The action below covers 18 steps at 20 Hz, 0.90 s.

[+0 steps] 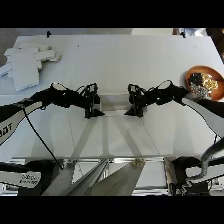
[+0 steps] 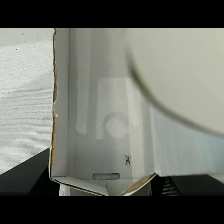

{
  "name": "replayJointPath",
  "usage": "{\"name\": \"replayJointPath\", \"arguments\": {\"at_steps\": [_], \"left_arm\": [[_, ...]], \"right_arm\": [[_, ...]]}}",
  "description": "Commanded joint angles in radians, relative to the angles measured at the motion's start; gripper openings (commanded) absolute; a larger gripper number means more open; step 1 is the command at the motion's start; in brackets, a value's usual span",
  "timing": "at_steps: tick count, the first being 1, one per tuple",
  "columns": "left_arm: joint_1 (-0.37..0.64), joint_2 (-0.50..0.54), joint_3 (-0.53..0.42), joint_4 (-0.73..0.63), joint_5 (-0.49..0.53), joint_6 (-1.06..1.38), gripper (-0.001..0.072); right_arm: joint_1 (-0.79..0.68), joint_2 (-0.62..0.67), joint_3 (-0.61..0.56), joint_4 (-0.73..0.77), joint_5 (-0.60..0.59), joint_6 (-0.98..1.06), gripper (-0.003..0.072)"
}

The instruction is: Fold the box and place the chain.

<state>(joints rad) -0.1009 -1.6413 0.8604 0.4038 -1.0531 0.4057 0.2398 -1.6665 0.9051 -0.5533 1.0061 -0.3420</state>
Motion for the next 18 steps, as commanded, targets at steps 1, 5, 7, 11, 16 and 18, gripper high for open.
{"name": "replayJointPath", "arguments": {"at_steps": [1,5,7,11,16,18], "left_arm": [[-0.001,-0.001,0.000,0.000,0.001,0.000,0.0353],[0.000,-0.001,0.000,0.000,0.001,0.000,0.0353],[0.000,-0.001,0.000,0.000,0.001,0.000,0.0353],[0.000,-0.001,0.000,0.000,0.001,0.000,0.0353],[0.000,-0.001,0.000,0.000,0.001,0.000,0.0353],[0.000,-0.001,0.000,0.000,0.001,0.000,0.0353]], "right_arm": [[0.000,0.000,0.001,0.001,0.000,0.000,0.0309],[0.000,0.000,0.001,0.001,0.001,0.000,0.0309],[0.000,0.000,0.001,0.002,0.003,0.000,0.0309],[0.000,0.002,0.001,0.019,-0.001,0.002,0.0539],[0.000,0.069,0.001,0.005,0.007,0.058,0.0620],[0.000,0.121,0.001,-0.018,0.007,0.068,0.0620]]}}
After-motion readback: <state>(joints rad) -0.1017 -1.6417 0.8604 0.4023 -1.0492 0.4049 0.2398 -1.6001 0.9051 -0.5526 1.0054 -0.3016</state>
